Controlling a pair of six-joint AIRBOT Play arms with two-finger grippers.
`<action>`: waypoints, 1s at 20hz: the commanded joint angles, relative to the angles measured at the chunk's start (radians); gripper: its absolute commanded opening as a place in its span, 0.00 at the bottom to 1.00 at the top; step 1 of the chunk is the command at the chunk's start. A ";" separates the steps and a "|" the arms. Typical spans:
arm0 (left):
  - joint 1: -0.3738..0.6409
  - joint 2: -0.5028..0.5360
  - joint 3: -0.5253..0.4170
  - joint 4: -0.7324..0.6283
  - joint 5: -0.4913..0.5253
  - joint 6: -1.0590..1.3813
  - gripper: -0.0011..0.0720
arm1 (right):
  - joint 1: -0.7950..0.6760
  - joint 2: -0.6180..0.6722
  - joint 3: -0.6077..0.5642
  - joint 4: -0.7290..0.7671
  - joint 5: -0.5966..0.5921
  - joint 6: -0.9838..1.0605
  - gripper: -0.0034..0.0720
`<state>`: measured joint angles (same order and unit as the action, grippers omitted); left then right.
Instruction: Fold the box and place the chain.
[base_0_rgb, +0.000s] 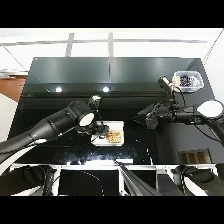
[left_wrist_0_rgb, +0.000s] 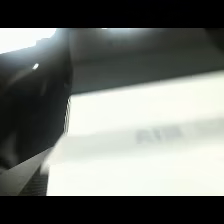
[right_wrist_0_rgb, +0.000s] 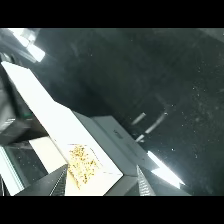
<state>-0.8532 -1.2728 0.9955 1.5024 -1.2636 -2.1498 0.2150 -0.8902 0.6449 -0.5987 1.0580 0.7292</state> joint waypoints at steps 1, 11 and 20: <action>0.000 0.075 0.044 0.073 -0.236 0.290 0.89 | -0.007 0.001 0.001 -0.007 0.009 0.000 0.73; 0.655 0.373 -0.336 -0.596 0.242 1.171 0.89 | -0.007 0.001 0.001 -0.027 0.007 0.000 0.74; 0.633 0.221 -0.413 -0.740 0.111 2.062 1.00 | -0.007 0.001 0.001 -0.085 -0.031 0.000 0.74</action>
<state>-0.1841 -1.0023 0.5957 0.7967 -1.1484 -0.3531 0.2081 -0.8894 0.6449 -0.6498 1.0515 0.7292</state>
